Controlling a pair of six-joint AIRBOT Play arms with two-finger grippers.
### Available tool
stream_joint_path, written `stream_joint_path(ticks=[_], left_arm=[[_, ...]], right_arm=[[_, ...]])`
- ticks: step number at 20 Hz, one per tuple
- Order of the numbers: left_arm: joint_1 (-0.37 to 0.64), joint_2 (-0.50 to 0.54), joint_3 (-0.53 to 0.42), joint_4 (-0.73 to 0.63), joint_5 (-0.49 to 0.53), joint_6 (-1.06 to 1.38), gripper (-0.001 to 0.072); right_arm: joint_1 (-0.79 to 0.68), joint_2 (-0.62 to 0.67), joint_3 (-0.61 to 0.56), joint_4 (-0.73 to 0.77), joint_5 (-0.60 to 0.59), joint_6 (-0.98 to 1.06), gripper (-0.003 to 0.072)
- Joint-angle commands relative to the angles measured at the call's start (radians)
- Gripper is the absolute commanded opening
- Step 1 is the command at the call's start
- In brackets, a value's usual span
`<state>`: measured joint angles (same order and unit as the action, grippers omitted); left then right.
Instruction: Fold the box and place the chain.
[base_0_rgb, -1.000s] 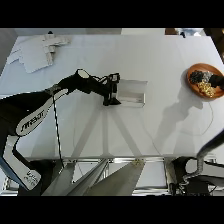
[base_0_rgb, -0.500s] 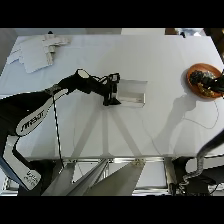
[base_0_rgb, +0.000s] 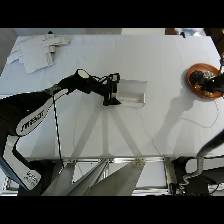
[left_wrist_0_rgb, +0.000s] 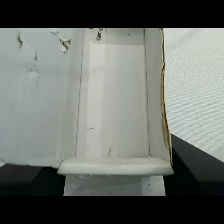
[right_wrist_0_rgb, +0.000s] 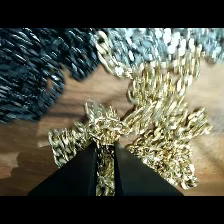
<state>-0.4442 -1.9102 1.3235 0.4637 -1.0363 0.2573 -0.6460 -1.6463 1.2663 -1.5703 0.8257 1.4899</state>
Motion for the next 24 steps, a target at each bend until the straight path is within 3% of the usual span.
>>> stream_joint_path(ticks=[1,8,14,24], left_arm=[[0.0,0.0,0.0,0.0,0.0,0.0,0.0395],[0.0,0.0,0.0,0.0,0.0,0.0,0.0395],[0.0,0.0,0.0,0.0,0.0,0.0,0.0395],[0.0,0.0,0.0,0.0,0.0,0.0,0.0395]], right_arm=[[0.042,0.085,0.001,-0.004,0.069,-0.048,0.001],[0.172,0.282,0.001,-0.005,0.249,-0.103,0.0009],[0.274,0.347,0.001,-0.002,0.424,-0.104,0.0009],[0.53,0.426,0.001,0.005,0.513,-0.108,0.0008]])
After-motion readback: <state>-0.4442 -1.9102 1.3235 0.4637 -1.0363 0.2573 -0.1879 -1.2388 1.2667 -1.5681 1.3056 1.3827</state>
